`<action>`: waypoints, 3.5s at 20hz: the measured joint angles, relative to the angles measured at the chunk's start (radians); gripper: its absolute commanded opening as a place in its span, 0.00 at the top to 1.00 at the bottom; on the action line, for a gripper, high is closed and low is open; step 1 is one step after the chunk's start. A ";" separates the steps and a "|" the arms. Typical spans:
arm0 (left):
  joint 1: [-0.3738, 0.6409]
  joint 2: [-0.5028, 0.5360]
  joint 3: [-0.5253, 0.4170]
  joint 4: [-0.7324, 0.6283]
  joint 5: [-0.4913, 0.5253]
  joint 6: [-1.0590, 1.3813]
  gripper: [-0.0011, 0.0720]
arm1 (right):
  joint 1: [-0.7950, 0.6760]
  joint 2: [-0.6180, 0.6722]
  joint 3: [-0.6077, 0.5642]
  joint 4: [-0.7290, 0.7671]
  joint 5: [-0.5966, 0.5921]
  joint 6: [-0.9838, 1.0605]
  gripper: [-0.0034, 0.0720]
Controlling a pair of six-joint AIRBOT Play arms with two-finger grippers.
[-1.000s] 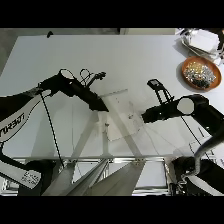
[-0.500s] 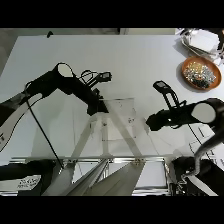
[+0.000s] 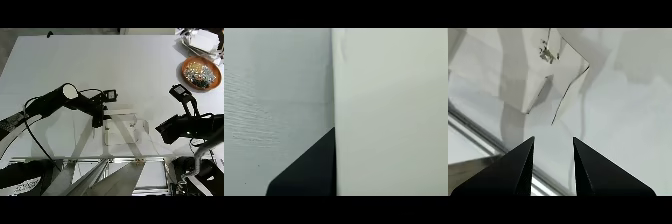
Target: Fold the box and place the chain.
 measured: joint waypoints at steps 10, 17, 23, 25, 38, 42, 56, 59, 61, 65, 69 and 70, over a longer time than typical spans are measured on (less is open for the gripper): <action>-0.011 -0.031 -0.032 -0.109 0.101 0.260 0.98 | 0.000 0.016 0.000 0.003 -0.050 0.000 0.59; -0.011 -0.045 -0.032 -0.120 0.111 0.281 0.98 | 0.000 0.016 0.000 -0.002 -0.070 -0.001 0.59; -0.011 -0.060 -0.032 -0.124 0.109 0.283 0.98 | 0.000 0.016 0.000 -0.019 -0.076 -0.003 0.59; -0.011 -0.061 -0.032 -0.123 0.109 0.283 0.98 | 0.000 0.016 0.000 -0.023 -0.077 -0.003 0.59; -0.014 -0.062 -0.032 -0.107 0.135 0.193 0.99 | 0.000 0.016 0.000 -0.029 -0.077 -0.005 0.59; -0.032 -0.061 -0.032 -0.057 0.152 0.130 0.98 | 0.000 0.016 0.000 -0.046 -0.080 -0.010 0.59; -0.062 -0.060 -0.032 -0.019 0.153 0.099 0.98 | 0.000 0.016 0.000 -0.079 -0.083 -0.012 0.59; -0.062 -0.057 -0.032 -0.018 0.148 0.099 0.97 | 0.000 0.016 0.000 -0.079 -0.082 -0.012 0.59; -0.063 -0.055 -0.033 -0.017 0.143 0.100 0.97 | 0.000 0.016 0.000 -0.079 -0.080 -0.012 0.59; -0.063 -0.055 -0.033 -0.017 0.141 0.100 0.97 | 0.000 0.016 0.000 -0.079 -0.076 -0.013 0.59; -0.063 -0.055 -0.033 -0.017 0.138 0.100 0.97 | 0.000 0.016 0.000 -0.075 -0.076 -0.031 0.94; -0.063 -0.055 -0.033 -0.018 0.138 0.100 0.97 | 0.000 0.016 0.000 -0.068 -0.076 -0.062 0.94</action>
